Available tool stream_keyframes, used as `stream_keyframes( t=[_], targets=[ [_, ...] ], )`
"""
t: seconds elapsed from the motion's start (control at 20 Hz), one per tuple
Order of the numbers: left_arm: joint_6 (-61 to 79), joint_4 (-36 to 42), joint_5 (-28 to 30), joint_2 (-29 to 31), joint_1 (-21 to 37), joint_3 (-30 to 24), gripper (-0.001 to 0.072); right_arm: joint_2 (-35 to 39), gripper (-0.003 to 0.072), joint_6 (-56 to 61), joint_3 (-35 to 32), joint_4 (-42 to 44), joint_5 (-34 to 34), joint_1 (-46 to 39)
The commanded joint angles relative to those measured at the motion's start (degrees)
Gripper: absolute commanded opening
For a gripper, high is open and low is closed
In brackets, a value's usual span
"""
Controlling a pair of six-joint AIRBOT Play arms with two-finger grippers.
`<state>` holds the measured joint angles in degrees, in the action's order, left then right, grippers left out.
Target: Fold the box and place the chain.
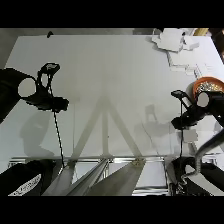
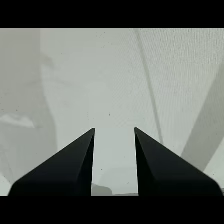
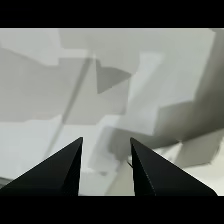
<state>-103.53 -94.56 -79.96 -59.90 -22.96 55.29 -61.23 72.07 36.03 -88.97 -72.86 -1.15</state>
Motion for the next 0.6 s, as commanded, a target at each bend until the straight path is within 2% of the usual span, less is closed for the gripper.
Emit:
stream_keyframes(
  t=[0.0,0.1,0.2,0.35,0.4,0.45,0.5,0.55],
  targets=[
    [0.0,0.0,0.0,0.0,0.0,0.0,0.0273,0.0,0.0305,0.2,0.5,7.8,2.1,0.0],
    [0.0,0.0,0.0,0.0,0.0,0.0,0.0273,0.0,0.0022,-0.9,4.4,7.0,-3.5,-0.1],
    [0.0,0.0,0.0,0.0,0.0,0.0,0.0273,0.0,0.0023,-2.0,9.4,-2.1,-9.1,-0.2],
    [0.0,0.0,0.0,0.0,0.1,0.0,0.0273,0.0,0.0030,-1.8,11.4,-16.5,-10.2,-4.6],
    [0.0,0.0,0.0,0.0,0.0,0.0,0.0273,0.0,0.0138,-1.7,11.4,-18.5,-9.7,-7.3],
    [0.0,0.0,0.0,0.0,0.0,0.0,0.0273,0.0,0.0321,-0.6,11.4,-19.0,-7.9,-10.6],
    [0.0,0.0,0.0,0.0,0.1,0.0,0.0273,0.0,0.0398,0.2,11.4,-19.3,-5.9,-14.2],
    [0.0,0.0,0.0,0.0,0.0,0.0,0.0273,0.0,0.0402,0.2,11.4,-20.0,-4.5,-17.7]
  ],
)
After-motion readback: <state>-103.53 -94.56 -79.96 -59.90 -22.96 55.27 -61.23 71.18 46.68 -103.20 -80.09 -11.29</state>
